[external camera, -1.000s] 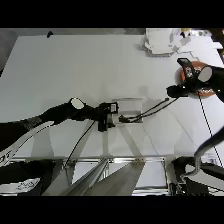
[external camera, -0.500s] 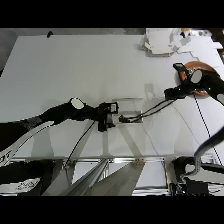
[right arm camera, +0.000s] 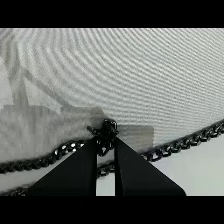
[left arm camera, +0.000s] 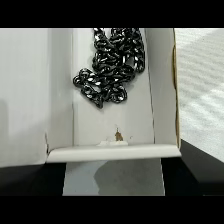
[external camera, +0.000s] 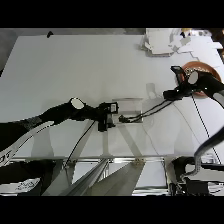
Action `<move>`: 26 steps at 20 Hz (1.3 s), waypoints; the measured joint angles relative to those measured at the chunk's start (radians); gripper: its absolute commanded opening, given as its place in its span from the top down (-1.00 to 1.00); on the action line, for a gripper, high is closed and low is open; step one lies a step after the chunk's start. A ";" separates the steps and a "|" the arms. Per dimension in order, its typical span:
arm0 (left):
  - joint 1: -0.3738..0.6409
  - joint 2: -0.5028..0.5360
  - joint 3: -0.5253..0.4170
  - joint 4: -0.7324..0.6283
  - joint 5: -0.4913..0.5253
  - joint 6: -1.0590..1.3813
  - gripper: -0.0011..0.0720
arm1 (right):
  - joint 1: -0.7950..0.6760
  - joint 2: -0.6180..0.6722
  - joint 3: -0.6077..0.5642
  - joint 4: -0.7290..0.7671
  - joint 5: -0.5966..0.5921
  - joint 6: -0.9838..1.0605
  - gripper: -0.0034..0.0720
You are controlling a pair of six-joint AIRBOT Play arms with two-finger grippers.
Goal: Fold the box and place the chain.
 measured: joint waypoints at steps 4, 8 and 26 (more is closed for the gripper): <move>0.000 0.000 0.000 0.000 0.000 0.000 0.23 | 0.000 0.108 0.000 0.004 0.016 -0.012 0.86; 0.000 0.000 0.000 0.000 0.000 0.000 0.23 | 0.000 0.294 0.000 0.066 0.071 -0.033 0.86; 0.000 0.000 0.000 0.000 0.000 0.000 0.23 | 0.516 0.790 -0.001 0.468 0.142 -0.174 0.86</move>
